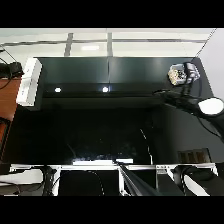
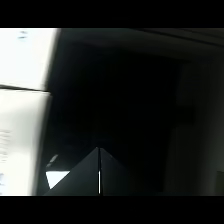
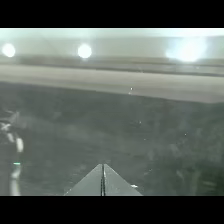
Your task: Fold the box and place the chain.
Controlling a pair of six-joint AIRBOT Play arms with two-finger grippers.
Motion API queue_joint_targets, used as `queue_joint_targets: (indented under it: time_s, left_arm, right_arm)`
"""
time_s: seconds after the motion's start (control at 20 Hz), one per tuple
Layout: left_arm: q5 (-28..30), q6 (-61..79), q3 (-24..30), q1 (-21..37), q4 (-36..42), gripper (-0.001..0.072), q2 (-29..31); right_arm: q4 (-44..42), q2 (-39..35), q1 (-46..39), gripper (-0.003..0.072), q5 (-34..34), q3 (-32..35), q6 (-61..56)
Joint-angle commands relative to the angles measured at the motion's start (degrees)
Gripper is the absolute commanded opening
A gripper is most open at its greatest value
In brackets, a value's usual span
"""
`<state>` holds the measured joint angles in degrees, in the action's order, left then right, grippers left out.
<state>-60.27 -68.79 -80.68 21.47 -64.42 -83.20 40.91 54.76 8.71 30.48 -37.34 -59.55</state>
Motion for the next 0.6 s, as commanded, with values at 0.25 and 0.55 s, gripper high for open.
queue_joint_targets:
  time_s: [0.25, 0.55]
  left_arm:
    - [25.2, 10.6, 42.5, -13.2, 7.9, 0.0027, 30.2]
    - [24.5, 10.5, 47.2, -13.2, 8.0, 0.0028, 34.7]
  right_arm:
    - [12.1, 7.6, 2.5, 0.0012, -5.0, 0.0, 0.0]
    - [12.1, 7.6, 2.5, 0.0012, -5.0, 0.0, 0.0]
